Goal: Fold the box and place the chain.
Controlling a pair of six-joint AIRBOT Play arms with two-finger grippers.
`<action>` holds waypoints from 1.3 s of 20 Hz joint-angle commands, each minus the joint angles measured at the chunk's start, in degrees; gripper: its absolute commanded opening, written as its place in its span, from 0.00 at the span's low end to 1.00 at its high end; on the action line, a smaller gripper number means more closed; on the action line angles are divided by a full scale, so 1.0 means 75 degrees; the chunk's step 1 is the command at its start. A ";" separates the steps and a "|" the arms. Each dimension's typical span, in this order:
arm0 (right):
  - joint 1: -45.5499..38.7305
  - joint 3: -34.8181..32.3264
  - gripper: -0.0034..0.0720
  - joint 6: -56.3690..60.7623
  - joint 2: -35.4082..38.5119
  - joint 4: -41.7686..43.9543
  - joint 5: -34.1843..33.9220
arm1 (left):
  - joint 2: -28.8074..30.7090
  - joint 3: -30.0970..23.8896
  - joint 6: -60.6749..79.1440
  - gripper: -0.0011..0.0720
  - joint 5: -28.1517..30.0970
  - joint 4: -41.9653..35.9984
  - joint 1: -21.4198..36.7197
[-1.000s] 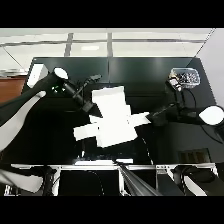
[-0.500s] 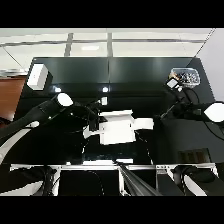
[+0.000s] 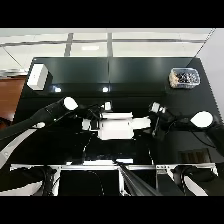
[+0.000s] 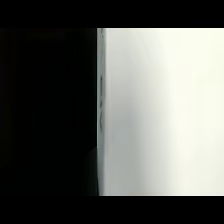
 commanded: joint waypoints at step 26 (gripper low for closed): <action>0.1335 0.0618 0.99 -0.1886 -0.1338 0.1545 -0.1839 | -0.0032 -0.0003 0.0026 0.05 -0.0187 -0.0006 -0.0023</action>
